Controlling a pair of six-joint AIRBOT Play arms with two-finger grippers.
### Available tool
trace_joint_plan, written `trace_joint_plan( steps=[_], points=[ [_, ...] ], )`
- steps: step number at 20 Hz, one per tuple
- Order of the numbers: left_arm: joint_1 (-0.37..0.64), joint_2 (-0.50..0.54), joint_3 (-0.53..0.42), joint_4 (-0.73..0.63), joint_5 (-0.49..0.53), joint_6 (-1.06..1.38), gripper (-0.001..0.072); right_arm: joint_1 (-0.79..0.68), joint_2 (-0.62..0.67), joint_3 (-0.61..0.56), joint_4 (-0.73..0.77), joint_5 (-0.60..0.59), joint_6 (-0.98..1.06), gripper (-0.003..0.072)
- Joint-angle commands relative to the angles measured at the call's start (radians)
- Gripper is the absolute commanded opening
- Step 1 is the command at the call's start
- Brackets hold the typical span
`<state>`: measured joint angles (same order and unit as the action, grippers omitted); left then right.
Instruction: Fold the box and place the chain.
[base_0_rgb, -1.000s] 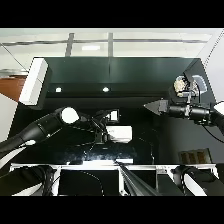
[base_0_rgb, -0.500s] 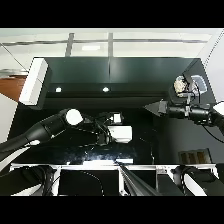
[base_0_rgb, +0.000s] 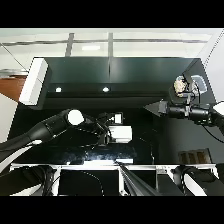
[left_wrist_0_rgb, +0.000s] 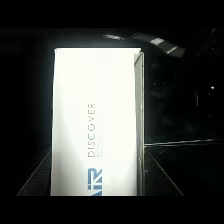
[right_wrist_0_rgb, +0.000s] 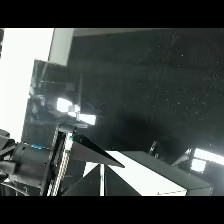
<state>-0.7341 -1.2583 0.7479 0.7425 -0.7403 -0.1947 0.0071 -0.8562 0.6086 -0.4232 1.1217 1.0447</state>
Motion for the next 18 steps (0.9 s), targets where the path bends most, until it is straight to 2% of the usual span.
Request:
trace_joint_plan(
  steps=[1,5,9,10,11,14,18],
  points=[
    [-0.002,-0.013,0.0,0.001,0.004,0.0,0.0715,-0.001,0.0,0.001,0.0,-0.006,0.0,0.0043],
    [-0.04,-0.08,0.0,0.013,0.018,-0.04,0.0715,-0.001,0.0,0.001,0.0,-0.007,0.0,0.0042],
    [-0.071,-0.106,0.0,0.092,0.068,-0.178,0.0694,-0.001,0.0,0.001,0.0,-0.009,0.0,0.0042],
    [-0.068,-0.105,0.006,0.098,0.057,-0.212,0.0531,-0.001,0.0,0.001,0.0,-0.011,0.0,0.0042],
    [-0.059,-0.102,0.02,0.137,0.021,-0.273,0.0283,-0.001,0.0,0.001,0.002,-0.013,0.0,0.0042],
    [-0.001,-0.055,0.053,0.221,-0.053,-0.395,0.0277,-0.001,0.0,0.003,0.004,-0.021,0.0,0.0042],
    [0.172,0.108,0.053,0.393,-0.178,-0.533,0.0277,-0.032,0.0,0.023,0.004,-0.017,-0.002,0.0043]
  ],
)
